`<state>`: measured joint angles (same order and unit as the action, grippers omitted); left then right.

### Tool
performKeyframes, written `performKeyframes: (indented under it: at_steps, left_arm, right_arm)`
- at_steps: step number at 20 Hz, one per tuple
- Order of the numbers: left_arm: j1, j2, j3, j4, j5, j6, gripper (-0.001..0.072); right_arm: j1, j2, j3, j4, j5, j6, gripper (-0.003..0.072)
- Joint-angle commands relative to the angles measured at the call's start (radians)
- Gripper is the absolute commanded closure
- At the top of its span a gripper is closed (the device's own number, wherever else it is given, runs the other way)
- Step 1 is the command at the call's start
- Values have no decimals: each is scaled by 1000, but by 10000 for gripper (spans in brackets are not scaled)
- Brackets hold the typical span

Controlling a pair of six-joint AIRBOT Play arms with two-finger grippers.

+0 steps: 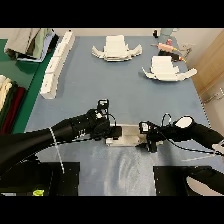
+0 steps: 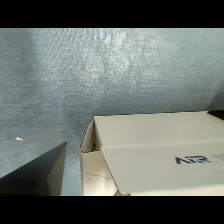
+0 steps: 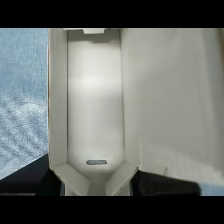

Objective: Fold the box.

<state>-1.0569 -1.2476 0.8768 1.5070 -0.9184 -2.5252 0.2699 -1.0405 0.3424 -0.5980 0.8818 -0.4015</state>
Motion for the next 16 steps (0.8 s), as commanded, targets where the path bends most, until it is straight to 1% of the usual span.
performKeyframes:
  at_steps: [1,5,8,12,16]
  left_arm:
    - [-3,-3,35,-30,2,-4,186]
    - [-3,-3,40,-71,2,-4,186]
    - [-3,-3,40,-77,2,-4,186]
    - [-3,-3,40,-143,1,-4,185]
    - [-3,-3,40,-169,1,-4,185]
  right_arm:
    - [0,1,1,0,-1,0,176]
    - [0,1,1,0,-1,0,176]
    - [0,1,1,0,-1,0,176]
    - [0,1,1,0,-1,0,176]
    - [0,1,1,0,-1,0,176]
